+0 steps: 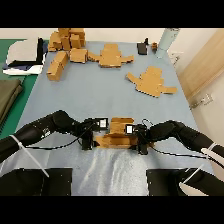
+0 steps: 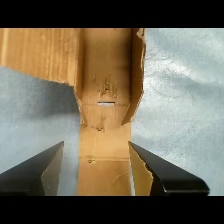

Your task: Fold the box.

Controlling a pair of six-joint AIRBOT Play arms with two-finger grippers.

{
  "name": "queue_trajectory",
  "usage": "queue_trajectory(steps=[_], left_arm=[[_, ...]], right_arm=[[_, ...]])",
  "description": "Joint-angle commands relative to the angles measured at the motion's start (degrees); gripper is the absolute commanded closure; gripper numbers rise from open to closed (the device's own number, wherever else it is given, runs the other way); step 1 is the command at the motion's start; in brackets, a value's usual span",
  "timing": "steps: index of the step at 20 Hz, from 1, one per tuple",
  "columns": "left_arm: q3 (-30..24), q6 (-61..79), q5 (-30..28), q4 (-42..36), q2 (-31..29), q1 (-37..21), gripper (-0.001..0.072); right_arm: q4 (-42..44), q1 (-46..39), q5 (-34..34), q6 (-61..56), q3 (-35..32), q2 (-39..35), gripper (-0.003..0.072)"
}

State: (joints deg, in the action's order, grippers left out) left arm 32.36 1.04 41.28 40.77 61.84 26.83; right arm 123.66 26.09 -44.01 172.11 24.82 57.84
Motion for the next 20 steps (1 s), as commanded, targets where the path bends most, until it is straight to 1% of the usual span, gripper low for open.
queue_trajectory(steps=[1,4,5,7,8,9,10,12,13,17,20], left_arm=[[-0.04,4.57,-0.98,-6.19,3.3,1.49,0.0096],[-0.04,4.55,-2.21,-7.39,4.26,2.51,0.0098],[-0.04,4.55,-2.19,-7.85,4.28,2.6,0.0125],[-0.02,4.55,-2.97,-8.61,4.28,2.84,0.0126],[-0.02,4.55,-3.26,-9.66,4.31,2.84,0.0252],[0.02,4.57,-3.23,-10.43,4.31,2.84,0.0419],[0.09,4.55,-3.3,-10.99,4.33,2.89,0.0437],[0.24,4.52,-3.32,-11.26,4.31,3.21,0.0573],[0.35,4.48,-3.32,-11.26,4.35,3.52,0.0598],[0.44,4.57,-3.91,-14.14,4.37,4.04,0.0597],[0.44,4.55,-5.44,-14.69,4.46,5.38,0.0597]], right_arm=[[0.0,0.02,0.02,0.0,-0.02,0.0,0.0195],[0.0,0.02,0.02,0.0,-0.02,0.0,0.0195],[-0.02,0.02,0.02,0.0,-0.02,0.0,0.0195],[-0.02,0.02,0.02,0.0,-0.02,0.0,0.0195],[-0.02,0.02,0.02,0.0,-0.02,0.0,0.0195],[-0.02,0.02,0.02,0.0,-0.02,0.0,0.0195],[-0.02,0.02,0.02,0.0,-0.02,0.0,0.0194],[-0.02,0.02,0.02,0.0,-0.02,0.0,0.0195],[-0.02,0.02,0.02,0.0,-0.02,0.0,0.0195],[-0.02,0.02,0.02,-0.02,-0.02,0.0,0.0194],[-0.02,0.02,0.02,0.0,-0.02,0.0,0.0195]])
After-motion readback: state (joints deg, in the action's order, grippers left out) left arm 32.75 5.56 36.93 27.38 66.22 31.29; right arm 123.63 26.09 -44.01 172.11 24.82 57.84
